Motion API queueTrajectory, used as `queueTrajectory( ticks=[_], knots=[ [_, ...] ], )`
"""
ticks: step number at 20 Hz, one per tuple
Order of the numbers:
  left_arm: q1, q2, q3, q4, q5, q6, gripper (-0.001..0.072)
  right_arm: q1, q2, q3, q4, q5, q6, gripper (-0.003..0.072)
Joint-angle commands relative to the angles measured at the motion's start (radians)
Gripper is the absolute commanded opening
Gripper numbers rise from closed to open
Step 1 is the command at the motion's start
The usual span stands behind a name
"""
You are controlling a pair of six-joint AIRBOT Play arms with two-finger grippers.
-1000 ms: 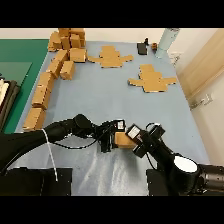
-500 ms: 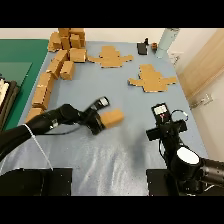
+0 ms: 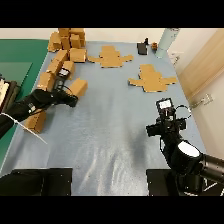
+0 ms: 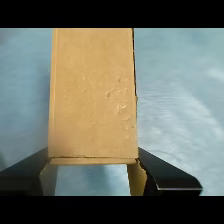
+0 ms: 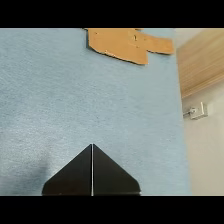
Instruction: Fold the box.
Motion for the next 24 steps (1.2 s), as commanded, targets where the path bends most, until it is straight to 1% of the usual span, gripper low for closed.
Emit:
queueTrajectory(
  ticks=[1, 4, 6, 10, 14, 18, 24],
  knots=[
    [0.104, -0.034, 0.006, 0.011, 0.02, -0.049, 0.0406, -0.005, 0.0, -0.001, 0.002, 0.014, 0.003, 0.0006],
    [0.11, -0.09, 0.027, 0.008, 0.058, -0.065, 0.0405, -0.005, 0.0, -0.001, 0.002, 0.015, 0.003, 0.0006],
    [0.11, -0.146, 0.068, 0.008, 0.066, -0.092, 0.0405, -0.005, 0.0, -0.001, 0.002, 0.023, 0.002, 0.0007],
    [0.111, -0.242, 0.146, 0.007, 0.124, -0.15, 0.0405, -0.005, 0.0, -0.001, 0.002, 0.043, 0.003, 0.0007],
    [0.111, -0.327, 0.236, 0.007, 0.127, -0.179, 0.0406, -0.005, 0.0, -0.001, 0.002, 0.043, 0.002, 0.0007],
    [0.116, -0.356, 0.253, 0.008, 0.148, -0.177, 0.0406, -0.005, 0.0, -0.001, 0.003, 0.043, 0.002, 0.0007],
    [0.172, -0.357, 0.253, 0.007, 0.151, -0.233, 0.0405, -0.005, 0.0, -0.001, 0.002, 0.044, 0.002, 0.0007]
  ],
)
